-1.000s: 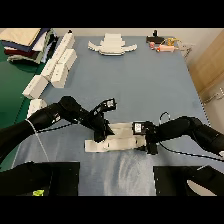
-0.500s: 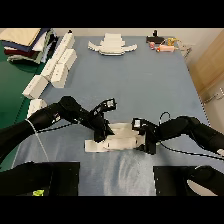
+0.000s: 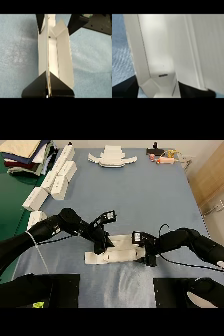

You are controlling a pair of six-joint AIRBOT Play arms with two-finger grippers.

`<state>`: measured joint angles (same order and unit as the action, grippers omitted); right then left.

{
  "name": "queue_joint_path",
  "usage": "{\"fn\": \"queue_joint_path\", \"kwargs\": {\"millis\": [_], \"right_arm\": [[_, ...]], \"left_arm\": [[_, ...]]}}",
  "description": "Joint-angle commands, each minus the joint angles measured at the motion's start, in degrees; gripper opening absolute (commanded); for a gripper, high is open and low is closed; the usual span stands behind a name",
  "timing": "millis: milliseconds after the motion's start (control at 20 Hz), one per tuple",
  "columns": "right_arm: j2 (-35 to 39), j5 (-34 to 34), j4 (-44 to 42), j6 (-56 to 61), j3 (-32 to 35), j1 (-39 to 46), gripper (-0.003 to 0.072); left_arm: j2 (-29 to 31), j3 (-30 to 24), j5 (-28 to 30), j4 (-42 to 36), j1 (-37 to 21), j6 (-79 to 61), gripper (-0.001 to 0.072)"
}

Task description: Fold the box.

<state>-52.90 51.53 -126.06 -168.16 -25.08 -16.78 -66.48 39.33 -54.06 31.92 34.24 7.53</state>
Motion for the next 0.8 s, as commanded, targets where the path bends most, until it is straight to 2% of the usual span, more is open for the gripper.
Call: {"fn": "queue_joint_path", "kwargs": {"millis": [0, 150, 400, 750], "right_arm": [[-0.5, 0.0, -0.9, -3.7, 0.0, 0.0, 0.0713], [-3.8, 0.5, -1.3, -3.8, 0.0, 0.0, 0.0713], [-5.3, 7.2, -2.0, -3.8, 0.0, 0.0, 0.0713], [-5.3, 4.8, -2.7, -3.8, 0.0, 0.0, 0.0713]], "left_arm": [[0.0, 0.0, 0.0, 0.0, 0.0, 0.0, 0.0014], [0.0, 0.0, 0.0, 0.0, 0.0, 0.0, 0.0014], [0.0, 0.0, 0.0, 0.0, 0.0, 0.0, 0.0014], [0.0, 0.0, 0.0, 0.0, 0.0, 0.0, 0.0014]]}}
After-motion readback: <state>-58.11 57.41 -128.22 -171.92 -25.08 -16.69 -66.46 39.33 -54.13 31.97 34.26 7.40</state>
